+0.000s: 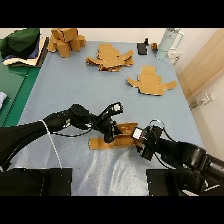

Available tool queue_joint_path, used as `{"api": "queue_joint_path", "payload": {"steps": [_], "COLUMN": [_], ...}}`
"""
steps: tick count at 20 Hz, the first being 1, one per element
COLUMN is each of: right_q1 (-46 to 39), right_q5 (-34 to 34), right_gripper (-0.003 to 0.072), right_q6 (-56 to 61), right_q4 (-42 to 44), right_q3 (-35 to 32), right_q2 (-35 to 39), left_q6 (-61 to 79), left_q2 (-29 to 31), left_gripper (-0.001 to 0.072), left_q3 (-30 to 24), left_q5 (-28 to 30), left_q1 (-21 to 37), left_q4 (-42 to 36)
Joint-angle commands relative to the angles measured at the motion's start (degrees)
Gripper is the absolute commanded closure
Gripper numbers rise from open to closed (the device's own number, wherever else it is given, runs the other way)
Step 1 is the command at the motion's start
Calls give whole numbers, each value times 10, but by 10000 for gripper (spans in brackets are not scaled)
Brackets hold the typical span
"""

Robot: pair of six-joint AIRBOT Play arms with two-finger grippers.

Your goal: Fold the box.

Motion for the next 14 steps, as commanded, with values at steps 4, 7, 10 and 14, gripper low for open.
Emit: {"api": "queue_joint_path", "payload": {"steps": [4,7,10,14], "right_q1": [-202,-239,-250,-250], "right_q5": [43,4,-29,-17], "right_gripper": [-34,-34,-34,-34], "right_q6": [-494,-595,-605,-588], "right_q4": [386,436,438,438], "right_q3": [-1,28,62,68], "right_q2": [-46,-120,-205,-239], "left_q6": [0,0,0,0], "left_q2": [0,0,0,0], "left_gripper": [696,696,695,695], "left_q3": [0,0,0,0], "left_q5": [0,0,0,0], "left_q1": [0,0,0,0], "left_q4": [0,0,0,0]}}
